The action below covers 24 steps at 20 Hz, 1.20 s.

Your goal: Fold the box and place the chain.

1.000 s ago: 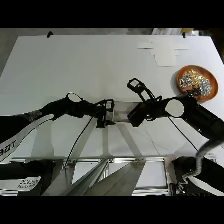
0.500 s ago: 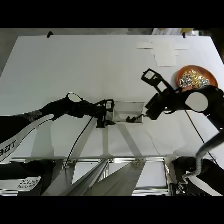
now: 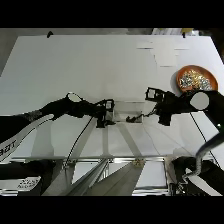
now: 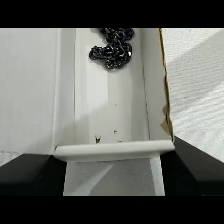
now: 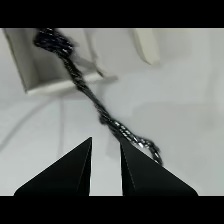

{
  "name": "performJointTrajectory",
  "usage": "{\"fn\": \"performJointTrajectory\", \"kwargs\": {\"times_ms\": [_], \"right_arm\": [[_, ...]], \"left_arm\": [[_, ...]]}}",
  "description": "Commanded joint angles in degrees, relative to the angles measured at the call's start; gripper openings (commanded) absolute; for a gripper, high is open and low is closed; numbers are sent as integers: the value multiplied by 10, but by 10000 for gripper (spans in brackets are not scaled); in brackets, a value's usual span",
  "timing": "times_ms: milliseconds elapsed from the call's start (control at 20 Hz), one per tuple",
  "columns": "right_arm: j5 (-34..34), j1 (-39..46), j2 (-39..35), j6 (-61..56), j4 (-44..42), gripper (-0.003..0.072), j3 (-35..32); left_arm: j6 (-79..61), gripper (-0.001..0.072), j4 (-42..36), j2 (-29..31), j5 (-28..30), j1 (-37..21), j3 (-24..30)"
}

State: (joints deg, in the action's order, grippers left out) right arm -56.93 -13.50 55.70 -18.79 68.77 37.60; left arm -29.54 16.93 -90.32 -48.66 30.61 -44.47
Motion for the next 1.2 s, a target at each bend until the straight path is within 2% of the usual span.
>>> {"fn": "performJointTrajectory", "kwargs": {"times_ms": [0, 450, 700, 900, 950, 1000, 1150], "right_arm": [[29, 4, 28, 146, -88, 204, -40], [62, 3, 90, 223, -117, 204, -44], [92, 3, 127, 220, -123, 199, -44], [96, 3, 134, 218, -123, 167, -44], [98, 3, 134, 218, -123, 117, -44], [99, 3, 134, 218, -122, 99, -44], [85, 3, 110, 217, -82, 105, -44]], "left_arm": [[0, 253, 0, 0, 0, 0, 0], [0, 253, 0, 0, 0, 0, 0], [0, 253, 0, 0, 0, 0, 0], [0, 253, 0, 0, 0, 0, 0], [0, 253, 0, 0, 0, 0, 0], [0, 253, 0, 0, 0, 0, 0], [0, 253, 0, 0, 0, 0, 0]]}}
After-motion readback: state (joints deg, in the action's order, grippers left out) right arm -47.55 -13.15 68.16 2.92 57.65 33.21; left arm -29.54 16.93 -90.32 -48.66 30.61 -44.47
